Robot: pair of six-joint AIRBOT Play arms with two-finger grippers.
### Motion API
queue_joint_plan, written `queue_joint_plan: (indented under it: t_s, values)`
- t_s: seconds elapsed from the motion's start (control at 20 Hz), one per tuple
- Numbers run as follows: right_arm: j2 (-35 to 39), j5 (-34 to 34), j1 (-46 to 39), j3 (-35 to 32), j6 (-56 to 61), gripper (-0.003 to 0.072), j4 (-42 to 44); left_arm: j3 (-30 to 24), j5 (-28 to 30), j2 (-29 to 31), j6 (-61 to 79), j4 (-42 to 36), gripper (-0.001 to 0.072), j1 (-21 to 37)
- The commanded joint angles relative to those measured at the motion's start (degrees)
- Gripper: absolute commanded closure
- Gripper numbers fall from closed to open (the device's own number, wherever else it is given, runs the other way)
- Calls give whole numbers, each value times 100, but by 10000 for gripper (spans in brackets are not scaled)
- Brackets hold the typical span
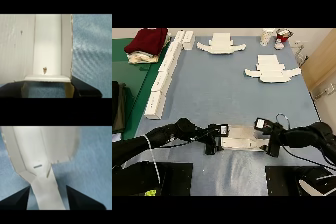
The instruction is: Fold the box.
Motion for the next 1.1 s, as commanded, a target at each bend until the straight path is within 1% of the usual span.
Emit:
queue_joint_plan:
  t_s: [0.0, 0.05, 0.1, 0.15, 0.2, 0.25, 0.3, 0.35, 0.45, 0.55, 0.6, 0.8, 0.95, 1.05]
  values:
    - [632, -1335, 0, 426, 3877, 84, -1034, 7, 2, -2, -2, 0, 245, -2]
    - [710, -1416, 2, 437, 4802, 219, -815, 7, 2, -2, -2, 2, 244, -2]
    - [717, -1399, 2, 393, 5484, 332, -365, 7, 2, -2, -2, 2, 244, -2]
    - [688, -1281, 28, 306, 5901, 353, 411, 7, 2, -2, -2, 0, 244, -2]
    - [584, -1032, 48, 205, 6050, 353, 1362, 7, 2, -2, -2, 0, 244, -2]
    - [444, -649, 103, 118, 6076, 353, 2361, 7, 2, -2, -2, 0, 244, -2]
    - [289, -184, 258, 96, 6052, 353, 3101, 7, 2, -2, -2, 0, 244, -2]
    - [166, 273, 435, 136, 6059, 355, 3311, 7, 2, -2, -2, 0, 244, -2]
    - [-142, 1154, 636, 306, 6057, 405, 3248, 7, 2, -2, -2, 0, 244, -2]
    - [-501, 1659, 612, 531, 6054, 405, 2981, 7, 2, -2, -2, 0, 244, -2]
    - [-728, 1803, 551, 667, 6054, 406, 2771, 7, 2, -2, -2, 0, 244, -2]
    - [-1648, 1836, 304, 1010, 6054, 405, 2127, 7, 2, -2, -2, 0, 244, -2]
    - [-2317, 1882, 313, 1054, 6048, 406, 2083, 7, 2, -2, -2, 0, 244, -2]
    - [-2636, 1864, 315, 1054, 5993, 405, 2090, 7, 2, -2, -2, 0, 244, -2]
